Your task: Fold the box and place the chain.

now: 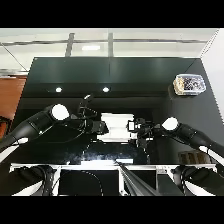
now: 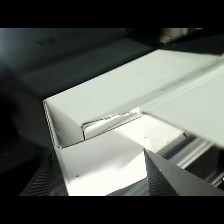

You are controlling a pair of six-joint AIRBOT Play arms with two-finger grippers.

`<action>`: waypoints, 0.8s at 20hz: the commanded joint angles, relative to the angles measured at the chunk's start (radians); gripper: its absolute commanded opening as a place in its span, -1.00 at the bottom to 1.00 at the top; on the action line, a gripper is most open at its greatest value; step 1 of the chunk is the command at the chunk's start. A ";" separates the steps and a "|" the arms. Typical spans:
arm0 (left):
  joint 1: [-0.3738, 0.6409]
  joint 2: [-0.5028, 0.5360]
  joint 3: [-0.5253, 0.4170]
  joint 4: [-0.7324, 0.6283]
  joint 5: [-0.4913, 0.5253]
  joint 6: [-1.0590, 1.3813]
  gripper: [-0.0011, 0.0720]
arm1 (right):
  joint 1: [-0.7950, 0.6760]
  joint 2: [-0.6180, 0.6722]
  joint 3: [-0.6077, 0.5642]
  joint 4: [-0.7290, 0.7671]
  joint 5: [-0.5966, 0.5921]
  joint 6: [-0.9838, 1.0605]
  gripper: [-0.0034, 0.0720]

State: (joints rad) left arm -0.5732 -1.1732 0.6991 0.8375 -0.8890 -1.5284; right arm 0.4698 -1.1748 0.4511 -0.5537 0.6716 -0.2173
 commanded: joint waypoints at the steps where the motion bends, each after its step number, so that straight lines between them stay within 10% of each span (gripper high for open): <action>1: -0.046 0.001 0.036 0.088 0.031 -0.156 0.71 | 0.000 -0.001 0.000 0.000 0.000 0.000 -0.10; 6: -0.076 0.000 0.039 0.106 0.042 -0.208 0.37 | 0.000 -0.001 0.000 0.000 0.000 0.000 -0.10; 16: -0.136 -0.019 0.042 0.319 0.066 -0.414 0.34 | 0.000 -0.001 0.000 0.000 0.000 0.000 -0.10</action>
